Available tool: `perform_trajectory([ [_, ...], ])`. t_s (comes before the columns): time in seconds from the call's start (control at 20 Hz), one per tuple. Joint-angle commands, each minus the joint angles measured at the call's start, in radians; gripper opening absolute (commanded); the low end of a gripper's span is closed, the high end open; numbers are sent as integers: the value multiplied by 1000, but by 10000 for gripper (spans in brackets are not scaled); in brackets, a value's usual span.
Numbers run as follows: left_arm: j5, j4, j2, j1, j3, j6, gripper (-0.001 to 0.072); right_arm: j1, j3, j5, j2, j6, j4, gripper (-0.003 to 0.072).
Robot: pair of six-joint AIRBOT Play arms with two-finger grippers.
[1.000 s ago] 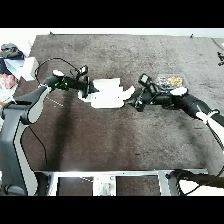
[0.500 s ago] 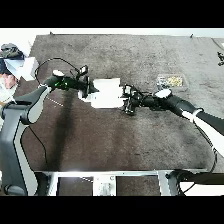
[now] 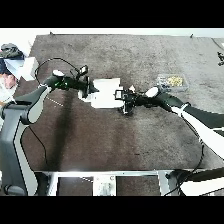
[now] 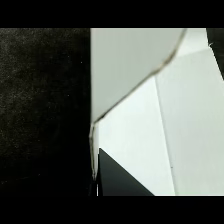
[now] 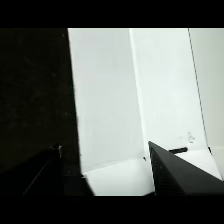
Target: Fold the box and place the chain.
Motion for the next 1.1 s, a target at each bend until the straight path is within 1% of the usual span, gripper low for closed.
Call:
perform_trajectory([
  [0.0, 1, 0, -1, 0, 0, 0, 12, 3, 16, -109, -3, 16, 10, 647],
  [0.1, 1, 0, -1, 0, 0, 0, 12, -3, 16, -129, 32, 16, 26, 647],
  [0.2, 1, 0, -1, 0, 0, 0, 12, -11, 38, -109, 37, 37, 47, 647],
  [0.45, 1, 0, -1, 0, 0, 0, 12, -55, 144, -28, -9, 42, 46, 648],
  [0.65, 1, 0, -1, 0, 0, 0, 12, -82, 190, 8, -52, 15, 42, 650],
  [0.8, 0, 0, -1, 0, 0, 0, 12, -110, 248, 118, -96, 30, 49, 656],
  [1.05, 1, 0, -1, 0, 0, 0, 12, -134, 337, 226, -157, 35, 49, 656],
])
